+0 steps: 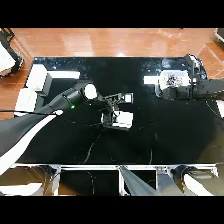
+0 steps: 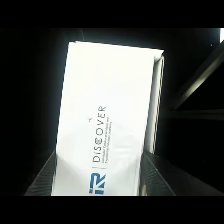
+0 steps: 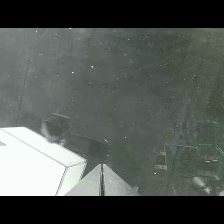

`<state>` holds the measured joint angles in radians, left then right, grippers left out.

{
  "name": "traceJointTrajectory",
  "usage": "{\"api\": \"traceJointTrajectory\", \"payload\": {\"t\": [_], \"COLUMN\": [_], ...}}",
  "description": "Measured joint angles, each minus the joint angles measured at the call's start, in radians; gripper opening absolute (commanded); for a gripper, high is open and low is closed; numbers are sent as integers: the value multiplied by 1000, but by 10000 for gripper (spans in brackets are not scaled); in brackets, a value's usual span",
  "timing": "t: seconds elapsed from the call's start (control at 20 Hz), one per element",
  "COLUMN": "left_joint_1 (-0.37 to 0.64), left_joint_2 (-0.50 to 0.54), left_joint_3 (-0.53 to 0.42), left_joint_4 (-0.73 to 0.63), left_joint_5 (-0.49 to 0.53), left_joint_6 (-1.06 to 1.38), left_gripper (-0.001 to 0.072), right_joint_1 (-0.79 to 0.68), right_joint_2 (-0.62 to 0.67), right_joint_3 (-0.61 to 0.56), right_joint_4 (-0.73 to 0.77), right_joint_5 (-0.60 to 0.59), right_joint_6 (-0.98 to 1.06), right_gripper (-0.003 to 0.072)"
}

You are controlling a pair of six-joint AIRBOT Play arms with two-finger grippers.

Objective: Fold the box and place the chain.

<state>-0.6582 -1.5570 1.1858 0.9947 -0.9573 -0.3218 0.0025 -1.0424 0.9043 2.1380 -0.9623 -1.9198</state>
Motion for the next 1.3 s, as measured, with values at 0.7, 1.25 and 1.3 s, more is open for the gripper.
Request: {"api": "traceJointTrajectory", "payload": {"t": [0.7, 1.25, 1.3], "left_joint_1": [56, 502, 579], "left_joint_2": [147, 587, 614], "left_joint_3": [99, -168, -200], "left_joint_4": [333, 573, 586], "left_joint_5": [-412, -599, -600], "left_joint_6": [-741, -1126, -1129], "left_gripper": [20, 23, 23], "right_joint_1": [0, 0, 0], "right_joint_2": [0, 0, 0], "right_joint_3": [0, 0, 0], "right_joint_4": [0, -1, -1], "right_joint_5": [0, -1, -1], "right_joint_6": [0, -19, -20], "right_gripper": [17, 17, 17]}}
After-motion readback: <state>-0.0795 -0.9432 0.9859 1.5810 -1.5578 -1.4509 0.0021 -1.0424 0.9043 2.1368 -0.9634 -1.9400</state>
